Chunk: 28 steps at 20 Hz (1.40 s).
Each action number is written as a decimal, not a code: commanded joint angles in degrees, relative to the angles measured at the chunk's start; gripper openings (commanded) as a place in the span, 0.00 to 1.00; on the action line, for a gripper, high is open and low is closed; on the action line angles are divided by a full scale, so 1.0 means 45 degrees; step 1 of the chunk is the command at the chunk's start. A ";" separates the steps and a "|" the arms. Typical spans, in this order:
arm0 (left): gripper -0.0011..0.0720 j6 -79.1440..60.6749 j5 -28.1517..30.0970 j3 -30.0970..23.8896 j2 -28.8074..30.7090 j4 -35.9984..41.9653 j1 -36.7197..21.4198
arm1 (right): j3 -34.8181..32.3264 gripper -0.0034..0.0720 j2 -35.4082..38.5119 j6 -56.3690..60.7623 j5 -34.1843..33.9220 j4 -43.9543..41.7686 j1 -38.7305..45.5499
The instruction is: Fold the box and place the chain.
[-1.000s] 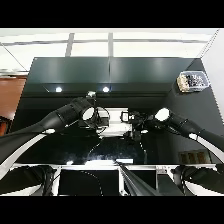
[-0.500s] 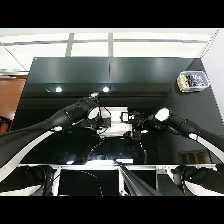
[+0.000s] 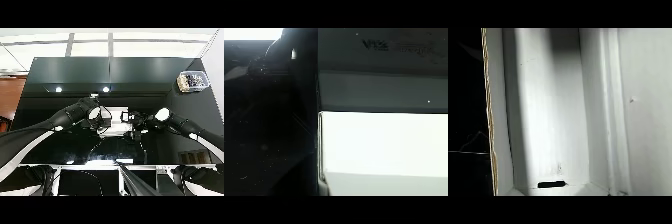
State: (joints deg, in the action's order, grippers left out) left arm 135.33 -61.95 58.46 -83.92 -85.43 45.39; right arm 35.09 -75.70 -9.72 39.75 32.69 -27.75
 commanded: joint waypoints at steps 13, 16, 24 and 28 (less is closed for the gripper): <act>0.05 -0.1365 0.0194 0.0015 -0.0010 0.0107 -0.0015 | 0.0083 0.82 0.2079 0.1506 0.1656 0.2890 0.0000; 0.05 -0.1579 -0.0005 0.0015 -0.0010 0.0097 -0.0015 | 0.0073 0.82 0.2079 0.1545 0.2268 0.3245 0.0000; 0.05 -0.1710 0.0000 0.0015 -0.0010 0.0146 -0.0010 | -0.0092 0.82 0.1982 0.1588 0.1661 0.2875 0.0000; 0.05 -0.1710 -0.0005 0.0015 -0.0010 0.0194 -0.0005 | -0.0112 0.60 0.1496 0.1690 0.1010 0.2069 -0.0049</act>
